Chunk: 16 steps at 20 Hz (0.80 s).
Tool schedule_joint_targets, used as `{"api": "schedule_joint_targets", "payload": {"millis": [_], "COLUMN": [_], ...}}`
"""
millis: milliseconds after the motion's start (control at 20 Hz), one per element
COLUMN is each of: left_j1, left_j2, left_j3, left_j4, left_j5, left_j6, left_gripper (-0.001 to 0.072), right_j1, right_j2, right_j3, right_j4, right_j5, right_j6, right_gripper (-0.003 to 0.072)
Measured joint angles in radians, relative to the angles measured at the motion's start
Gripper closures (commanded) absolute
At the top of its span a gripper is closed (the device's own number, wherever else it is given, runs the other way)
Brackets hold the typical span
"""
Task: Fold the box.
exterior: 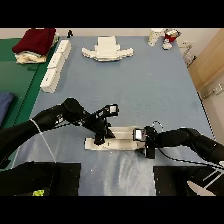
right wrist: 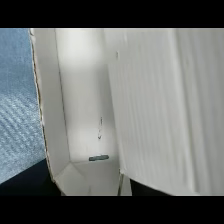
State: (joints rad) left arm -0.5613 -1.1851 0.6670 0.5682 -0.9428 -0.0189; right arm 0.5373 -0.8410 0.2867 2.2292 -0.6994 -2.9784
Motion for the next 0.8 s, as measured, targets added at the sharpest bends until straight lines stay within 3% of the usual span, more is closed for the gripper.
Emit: {"api": "schedule_joint_targets", "payload": {"millis": [350, 400, 450, 500, 600, 800], "left_j1": [0.000, 0.000, 0.000, 0.004, 0.000, 0.013], "left_j2": [0.000, 0.000, -0.004, -0.004, 0.000, 0.040], "left_j3": [0.000, 0.000, -0.002, -0.004, -0.001, -0.001], "left_j4": [-0.001, -0.001, 0.026, 0.048, 0.000, 0.041], "left_j5": [0.010, 0.013, 0.058, 0.055, 0.034, 0.027], "left_j6": [0.000, 0.000, 0.000, -0.011, -0.034, -0.135], "left_gripper": [0.0693, 0.0538, 0.0274, 0.0230, 0.0229, 0.0229], "right_j1": [0.000, 0.000, 0.000, 0.000, 0.000, 0.000], "right_j2": [0.000, 0.000, 0.000, 0.000, 0.000, 0.000], "right_j3": [0.000, 0.000, 0.000, 0.000, 0.000, 0.000], "right_j4": [0.000, 0.000, 0.000, 0.000, 0.000, 0.000], "right_j5": [0.001, 0.004, 0.003, 0.003, 0.002, 0.002], "right_j6": [0.000, 0.000, 0.002, 0.003, 0.002, 0.001], "right_gripper": [0.0177, 0.0178, 0.0177, 0.0178, 0.0177, 0.0177]}}
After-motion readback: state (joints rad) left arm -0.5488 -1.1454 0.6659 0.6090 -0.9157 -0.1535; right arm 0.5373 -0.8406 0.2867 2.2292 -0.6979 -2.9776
